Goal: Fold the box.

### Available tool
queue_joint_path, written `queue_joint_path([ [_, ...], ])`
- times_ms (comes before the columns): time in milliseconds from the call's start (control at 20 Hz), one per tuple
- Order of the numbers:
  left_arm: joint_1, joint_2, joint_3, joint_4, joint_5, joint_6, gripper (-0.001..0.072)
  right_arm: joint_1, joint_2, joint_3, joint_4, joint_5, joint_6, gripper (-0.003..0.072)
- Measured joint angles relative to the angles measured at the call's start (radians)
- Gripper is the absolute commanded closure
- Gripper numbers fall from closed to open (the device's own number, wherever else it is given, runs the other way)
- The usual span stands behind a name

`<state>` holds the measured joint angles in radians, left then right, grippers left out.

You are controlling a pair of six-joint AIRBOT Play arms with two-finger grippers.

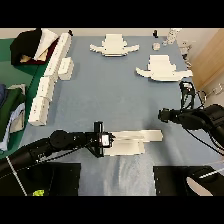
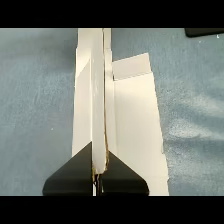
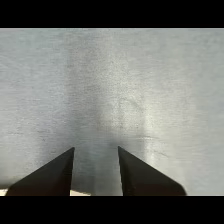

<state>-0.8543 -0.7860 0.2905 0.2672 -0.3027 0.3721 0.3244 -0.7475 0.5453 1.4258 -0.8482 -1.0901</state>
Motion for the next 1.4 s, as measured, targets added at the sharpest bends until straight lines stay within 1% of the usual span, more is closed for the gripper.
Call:
queue_joint_path([
  [200, -0.011, -0.019, -0.013, 0.001, 0.043, -0.009, 0.0698, 0.0, 0.0, 0.0, 0.018, 0.003, 0.001, 0.028],
  [350, 0.008, -0.025, 0.008, 0.003, 0.046, -0.05, 0.0698, 0.0, 0.0, 0.0, 0.023, 0.006, 0.001, 0.028],
  [450, 0.05, -0.026, 0.036, 0.006, -0.006, -0.067, 0.0698, 0.0, 0.0, 0.0, 0.027, 0.006, 0.001, 0.028],
  [650, 0.18, -0.031, 0.107, 0.008, -0.188, -0.082, 0.0698, 0.0, 0.0, 0.0, 0.034, 0.006, 0.001, 0.028],
  [800, 0.277, -0.062, 0.154, 0.024, -0.329, -0.093, 0.0698, 0.0, 0.0, 0.0, 0.037, 0.006, 0.001, 0.028],
  [900, 0.317, -0.096, 0.177, 0.043, -0.399, -0.103, 0.0698, 0.0, 0.0, 0.0, 0.044, 0.006, 0.002, 0.028],
  [1000, 0.335, -0.134, 0.194, 0.063, -0.445, -0.106, 0.0697, 0.0, 0.0, 0.0, 0.048, 0.006, 0.001, 0.028],
  [1150, 0.349, -0.182, 0.208, 0.09, -0.48, -0.109, 0.0697, 0.0, 0.0, 0.0, 0.057, 0.007, 0.002, 0.0279],
  [1400, 0.354, -0.227, 0.214, 0.103, -0.501, -0.111, 0.0696, 0.0, 0.0, 0.0, 0.06, 0.007, 0.002, 0.028],
])
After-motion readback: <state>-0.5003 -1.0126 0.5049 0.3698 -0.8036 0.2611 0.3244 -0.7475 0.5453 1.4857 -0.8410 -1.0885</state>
